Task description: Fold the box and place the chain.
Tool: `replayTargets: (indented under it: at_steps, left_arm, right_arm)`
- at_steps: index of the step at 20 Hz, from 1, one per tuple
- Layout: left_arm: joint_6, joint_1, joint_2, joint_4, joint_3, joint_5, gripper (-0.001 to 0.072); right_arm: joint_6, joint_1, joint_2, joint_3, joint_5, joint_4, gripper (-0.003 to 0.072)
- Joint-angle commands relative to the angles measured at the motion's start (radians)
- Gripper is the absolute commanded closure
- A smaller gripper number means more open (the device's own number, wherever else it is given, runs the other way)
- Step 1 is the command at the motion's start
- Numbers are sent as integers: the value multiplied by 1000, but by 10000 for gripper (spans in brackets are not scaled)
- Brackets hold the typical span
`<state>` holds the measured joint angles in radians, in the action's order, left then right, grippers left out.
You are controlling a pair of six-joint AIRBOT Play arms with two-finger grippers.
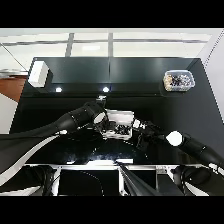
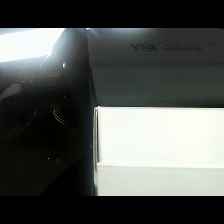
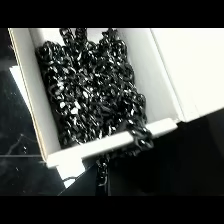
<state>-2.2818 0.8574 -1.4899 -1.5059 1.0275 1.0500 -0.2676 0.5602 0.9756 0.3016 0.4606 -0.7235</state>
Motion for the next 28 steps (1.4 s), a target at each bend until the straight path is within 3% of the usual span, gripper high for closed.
replayTargets:
  at_steps: [1,4,8,12,14,18,19,20,21,25,28]
  left_arm:
    - [0,0,0,-1,0,2,678]
    - [0,0,0,-1,0,2,678]
    - [0,0,0,-1,0,1,678]
    - [0,0,0,-4,0,-7,678]
    - [0,0,0,-4,0,-7,678]
    - [0,0,0,-3,0,-6,678]
    - [0,0,0,-3,0,-6,678]
    - [0,0,0,-3,0,-7,678]
    - [0,0,0,-3,1,-6,679]
    - [-70,2,0,-15,11,6,681]
    - [-175,9,0,-49,20,6,682]
  right_arm:
    - [-21,-50,-31,12,27,5,642]
    - [-76,-141,-84,53,169,-58,642]
    - [-219,-235,-183,190,374,-133,642]
    - [-257,-284,-209,296,612,89,661]
    - [-262,-275,-202,295,624,174,652]
    - [-337,-206,-178,295,537,175,649]
    - [-342,-201,-177,295,525,164,412]
    - [-353,-208,-178,296,515,155,121]
    - [-374,-233,-180,303,519,129,45]
    - [-412,-433,-222,355,665,-36,46]
    - [-418,-583,-256,359,688,-57,46]
